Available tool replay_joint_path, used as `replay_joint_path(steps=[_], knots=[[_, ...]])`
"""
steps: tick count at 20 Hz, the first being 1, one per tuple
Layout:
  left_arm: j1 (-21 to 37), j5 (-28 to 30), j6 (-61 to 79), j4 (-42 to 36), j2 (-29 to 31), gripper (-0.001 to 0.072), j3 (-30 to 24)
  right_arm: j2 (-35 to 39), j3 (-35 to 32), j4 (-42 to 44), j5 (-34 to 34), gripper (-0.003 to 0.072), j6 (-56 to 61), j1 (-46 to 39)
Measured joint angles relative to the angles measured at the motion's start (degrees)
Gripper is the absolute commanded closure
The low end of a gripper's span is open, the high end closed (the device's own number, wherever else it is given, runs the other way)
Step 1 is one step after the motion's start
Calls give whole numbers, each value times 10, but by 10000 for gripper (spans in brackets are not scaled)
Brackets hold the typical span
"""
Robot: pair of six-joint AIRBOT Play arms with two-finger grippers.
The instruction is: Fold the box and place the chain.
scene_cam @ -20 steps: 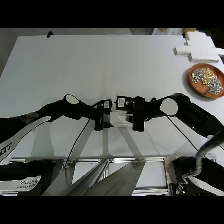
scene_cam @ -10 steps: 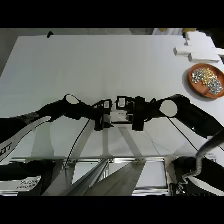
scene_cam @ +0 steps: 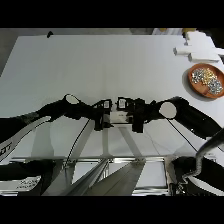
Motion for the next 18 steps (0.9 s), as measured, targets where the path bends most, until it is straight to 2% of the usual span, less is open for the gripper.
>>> replay_joint_path(steps=[1, 3, 5, 10, 11, 13, 16, 17, 18], knots=[[0, 0, 1, 1, 0, 506, 0, 0, -1, -2, 2, 343, 0, 0], [0, 0, 2, 1, 0, 506, 0, 1, -2, 0, 6, 339, 2, 0], [0, 0, 2, 1, 0, 506, 0, 6, -2, 7, 10, 280, 2, 0], [0, 0, 0, 0, 0, 506, 0, 24, -2, 21, 8, 276, 2, 0], [0, 0, 0, 0, 0, 506, 0, 25, -2, 25, 8, 295, 2, 0], [0, 0, 0, 0, 0, 506, 0, 27, -2, 32, 7, 450, 3, 0], [0, 0, -1, 0, 0, 506, 0, 28, -2, 28, 1, 478, 4, 0], [0, 0, -1, 0, 0, 506, 0, 28, -2, 23, -1, 524, 5, 0], [0, 0, -1, 0, 0, 506, 0, 28, -2, 19, -4, 535, 7, 0]])
